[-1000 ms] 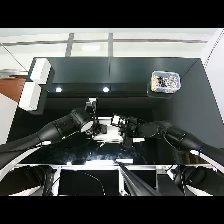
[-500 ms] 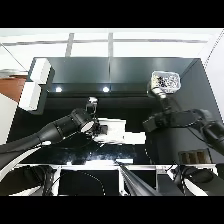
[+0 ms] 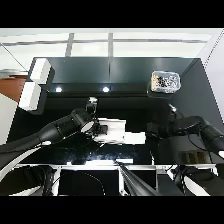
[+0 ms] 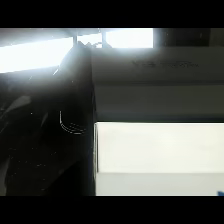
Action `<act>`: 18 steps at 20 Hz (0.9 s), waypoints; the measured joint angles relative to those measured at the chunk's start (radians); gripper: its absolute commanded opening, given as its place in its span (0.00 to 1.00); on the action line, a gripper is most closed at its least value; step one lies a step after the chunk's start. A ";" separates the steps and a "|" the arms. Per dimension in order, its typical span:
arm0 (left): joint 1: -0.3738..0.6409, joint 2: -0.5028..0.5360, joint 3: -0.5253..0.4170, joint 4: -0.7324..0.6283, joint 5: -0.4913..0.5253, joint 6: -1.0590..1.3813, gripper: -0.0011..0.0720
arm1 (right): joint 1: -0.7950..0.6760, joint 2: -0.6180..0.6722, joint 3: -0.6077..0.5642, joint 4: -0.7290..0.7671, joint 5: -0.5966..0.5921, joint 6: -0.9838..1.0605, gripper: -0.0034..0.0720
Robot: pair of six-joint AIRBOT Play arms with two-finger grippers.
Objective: Fold the box and place the chain.
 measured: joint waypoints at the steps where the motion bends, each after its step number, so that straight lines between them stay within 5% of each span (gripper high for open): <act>1: 0.000 0.000 0.000 0.000 0.000 0.000 0.05 | 0.022 -0.028 -0.004 0.041 0.011 -0.018 0.07; 7: 0.000 0.000 0.000 0.000 0.011 0.000 0.05 | 0.108 -0.112 0.024 0.180 0.051 -0.098 0.09; 8: 0.000 0.000 0.000 0.000 0.011 0.000 0.05 | 0.113 -0.115 0.036 0.190 0.036 -0.107 0.31; 9: 0.000 0.000 0.000 0.000 0.014 0.001 0.05 | 0.116 -0.119 0.050 0.198 0.016 -0.114 0.74; 10: 0.000 0.000 0.000 0.000 0.016 0.001 0.05 | 0.119 -0.121 0.065 0.201 -0.012 -0.126 0.83; 18: 0.000 0.000 0.000 0.001 0.017 0.003 0.05 | 0.164 -0.125 0.130 0.213 -0.124 -0.207 0.83</act>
